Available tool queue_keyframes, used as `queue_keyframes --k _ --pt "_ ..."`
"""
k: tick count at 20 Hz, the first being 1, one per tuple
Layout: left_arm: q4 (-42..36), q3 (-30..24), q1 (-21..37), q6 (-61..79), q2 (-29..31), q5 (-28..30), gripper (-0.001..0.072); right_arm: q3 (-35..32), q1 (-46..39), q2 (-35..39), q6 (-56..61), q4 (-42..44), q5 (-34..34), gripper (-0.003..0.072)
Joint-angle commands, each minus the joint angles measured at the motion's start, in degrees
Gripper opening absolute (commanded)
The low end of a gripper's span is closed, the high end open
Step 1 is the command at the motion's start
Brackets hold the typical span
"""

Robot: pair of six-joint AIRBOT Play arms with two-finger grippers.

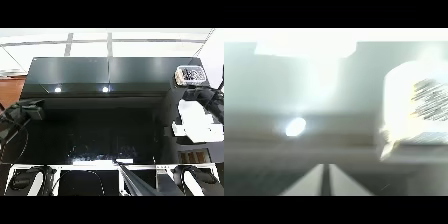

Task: Fold the box and place the chain.

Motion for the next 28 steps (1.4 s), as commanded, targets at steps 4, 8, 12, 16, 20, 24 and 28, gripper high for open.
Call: queue_keyframes --k 4,8,12,16,20,24,28 --pt "-3.2 10.3 0.0 -0.1 -22.4 -9.0 0.072 9.6 -7.8 -15.3 0.7 0.4 -8.8 0.072" --pt "18.6 22.2 0.0 -24.0 -32.7 -26.7 0.072 30.2 -26.0 -30.4 21.4 -6.5 11.1 0.072" --pt "19.7 23.4 -0.3 -21.9 -33.6 -30.1 0.072 49.9 -40.8 -43.0 29.5 -23.9 37.7 0.072" --pt "20.7 23.3 -0.4 -21.7 -33.6 -29.7 0.072 52.5 -48.9 -47.4 23.2 -32.3 48.5 0.072" --pt "20.7 23.3 -0.4 -20.8 -33.6 -28.7 0.072 52.3 -49.8 -51.6 6.2 -22.9 57.8 0.072" --pt "20.9 23.3 -0.3 -20.8 -33.6 -28.0 0.072 44.6 -48.8 -52.1 -3.3 -27.9 61.6 0.072" --pt "20.8 23.3 -0.4 -20.8 -33.6 -27.4 0.0719 42.2 -48.9 -51.7 -5.4 -28.2 60.2 0.072"
